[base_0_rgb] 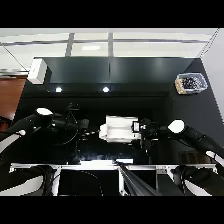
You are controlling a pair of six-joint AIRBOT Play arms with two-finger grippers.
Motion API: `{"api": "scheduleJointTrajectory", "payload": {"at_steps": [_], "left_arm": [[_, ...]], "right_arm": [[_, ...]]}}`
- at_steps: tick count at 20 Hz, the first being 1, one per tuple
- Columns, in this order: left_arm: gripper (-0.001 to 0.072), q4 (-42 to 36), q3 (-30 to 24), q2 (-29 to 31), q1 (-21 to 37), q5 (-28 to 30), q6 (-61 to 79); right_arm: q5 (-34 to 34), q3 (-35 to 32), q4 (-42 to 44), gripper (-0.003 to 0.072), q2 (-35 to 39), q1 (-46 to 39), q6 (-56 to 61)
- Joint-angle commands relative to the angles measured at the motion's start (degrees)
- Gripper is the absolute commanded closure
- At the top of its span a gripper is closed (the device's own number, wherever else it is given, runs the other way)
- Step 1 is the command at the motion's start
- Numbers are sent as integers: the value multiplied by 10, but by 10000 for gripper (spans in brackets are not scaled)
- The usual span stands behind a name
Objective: Fold the box and place the chain.
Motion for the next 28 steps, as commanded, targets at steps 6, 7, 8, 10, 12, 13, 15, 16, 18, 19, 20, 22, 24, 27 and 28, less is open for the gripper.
{"api": "scheduleJointTrajectory", "payload": {"at_steps": [6, 7, 8, 10, 12, 13, 15, 16, 18, 19, 20, 22, 24, 27, 28], "left_arm": [[148, 5, 30, 7, -24, -42, 7], [150, 5, 30, 7, -30, -39, 7], [152, 6, 31, 7, -32, -39, 7], [261, 7, 35, 7, -33, -37, 5], [266, 14, 43, 7, -37, -31, 2], [266, 19, 49, 7, -43, -28, 2], [266, 65, 71, 7, -62, -10, -37], [266, 108, 87, 7, -74, -1, -69], [266, 181, 117, 7, -99, 9, -130], [266, 194, 130, 7, -110, 14, -144], [266, 194, 141, 7, -121, 21, -148], [266, 195, 159, 7, -142, 42, -155], [266, 195, 170, 7, -161, 58, -183], [266, 199, 174, 7, -179, 61, -249], [266, 211, 174, 7, -184, 61, -264]], "right_arm": [[0, 0, 0, 493, 0, 0, 0], [0, 0, 0, 494, 0, 0, 0], [0, 0, 0, 493, 0, 0, 0], [0, 0, 0, 494, 0, 0, 0], [0, 0, 0, 493, 0, 0, 0], [0, 0, 0, 494, 0, 0, 0], [0, 0, 0, 493, 0, 0, 0], [0, 0, 0, 494, 0, 0, 0], [0, 0, 0, 494, 0, 0, 0], [0, 0, 0, 494, 0, 0, 0], [0, 0, 0, 494, 0, 0, 0], [0, 0, 0, 493, 0, 0, 0], [0, 0, 0, 493, 0, 0, 0], [0, 0, 0, 494, 0, 0, 0], [0, 0, 0, 494, 0, 0, 0]]}}
